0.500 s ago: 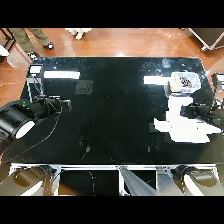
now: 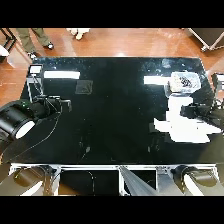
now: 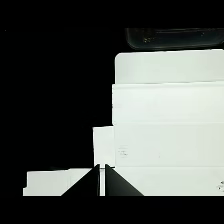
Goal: Fold the box and place the chain.
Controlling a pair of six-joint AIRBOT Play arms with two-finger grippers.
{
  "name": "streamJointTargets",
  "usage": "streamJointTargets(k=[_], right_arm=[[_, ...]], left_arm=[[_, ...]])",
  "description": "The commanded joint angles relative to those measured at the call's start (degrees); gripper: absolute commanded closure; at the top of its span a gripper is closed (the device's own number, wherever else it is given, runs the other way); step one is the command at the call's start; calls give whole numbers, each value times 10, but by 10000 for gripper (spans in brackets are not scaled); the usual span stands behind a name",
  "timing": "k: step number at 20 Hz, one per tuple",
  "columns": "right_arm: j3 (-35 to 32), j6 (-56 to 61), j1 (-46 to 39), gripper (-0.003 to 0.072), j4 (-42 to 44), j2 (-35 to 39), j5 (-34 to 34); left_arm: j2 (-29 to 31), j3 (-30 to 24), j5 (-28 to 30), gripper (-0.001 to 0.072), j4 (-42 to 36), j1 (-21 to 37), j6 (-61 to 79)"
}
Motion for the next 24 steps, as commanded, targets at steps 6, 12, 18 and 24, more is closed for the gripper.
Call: streamJointTargets(k=[6,12,18,24], right_arm=[[0,0,0,642,0,0,0],[0,0,0,642,0,0,-3],[0,0,0,639,0,0,-47],[0,1,-3,-18,-23,-1,-52]], left_arm=[[0,0,0,686,0,1,0],[0,0,0,686,0,1,0],[0,0,34,686,0,0,0],[-20,0,47,88,0,0,-2]])
